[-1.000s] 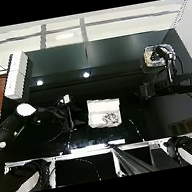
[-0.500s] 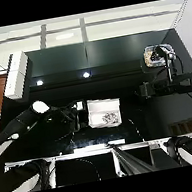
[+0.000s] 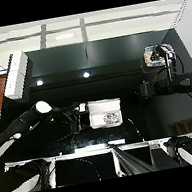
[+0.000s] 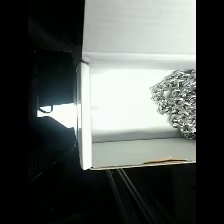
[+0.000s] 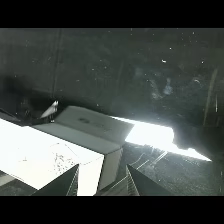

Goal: Fold the box and place the chain.

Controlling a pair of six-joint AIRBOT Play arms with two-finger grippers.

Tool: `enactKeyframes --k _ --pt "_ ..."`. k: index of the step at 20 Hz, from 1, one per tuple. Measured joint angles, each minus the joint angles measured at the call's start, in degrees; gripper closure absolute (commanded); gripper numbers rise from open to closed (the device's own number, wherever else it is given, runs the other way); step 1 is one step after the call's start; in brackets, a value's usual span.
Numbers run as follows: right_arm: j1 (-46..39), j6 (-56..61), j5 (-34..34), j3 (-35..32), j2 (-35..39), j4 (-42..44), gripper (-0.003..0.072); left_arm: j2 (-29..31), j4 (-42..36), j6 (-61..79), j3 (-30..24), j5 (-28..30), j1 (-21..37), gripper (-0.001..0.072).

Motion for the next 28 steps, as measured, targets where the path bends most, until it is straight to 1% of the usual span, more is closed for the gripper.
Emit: enactKeyframes --k 4,8,16,21,25,26,27,28 --pt "0.0 0.0 -0.02 0.0 0.0 0.0 0.0326 0.0 0.83 -0.24 0.0 -1.51 -0.42 0.0002" --pt "0.0 0.0 -0.04 0.0 0.0 0.0 0.0326 0.0 0.22 -0.33 0.0 -1.4 -2.25 0.0002" --pt "0.0 0.0 -0.04 0.0 0.0 0.0 0.0326 0.0 -3.06 -1.16 0.0 2.58 -5.16 0.0001" --pt "0.0 0.0 -0.04 0.0 0.0 0.0 0.0326 -0.02 -4.07 -3.02 0.0 2.86 -5.92 0.0002" --pt "0.0 -0.02 -0.04 0.0 0.0 0.0 0.0326 -0.24 -4.31 -3.41 0.0 3.26 -7.74 0.0005" --pt "0.0 -0.02 -0.04 0.0 0.0 0.0 0.0326 -0.42 -4.31 -3.43 0.0 3.98 -8.28 0.0036" --pt "0.0 -0.02 -0.04 0.0 0.0 0.0 0.0326 -0.59 -4.33 -3.43 0.0 4.52 -8.66 0.0136" --pt "0.0 -0.02 -0.07 0.0 0.0 0.0 0.0326 -0.72 -4.33 -3.48 0.0 4.98 -8.9 0.0216"
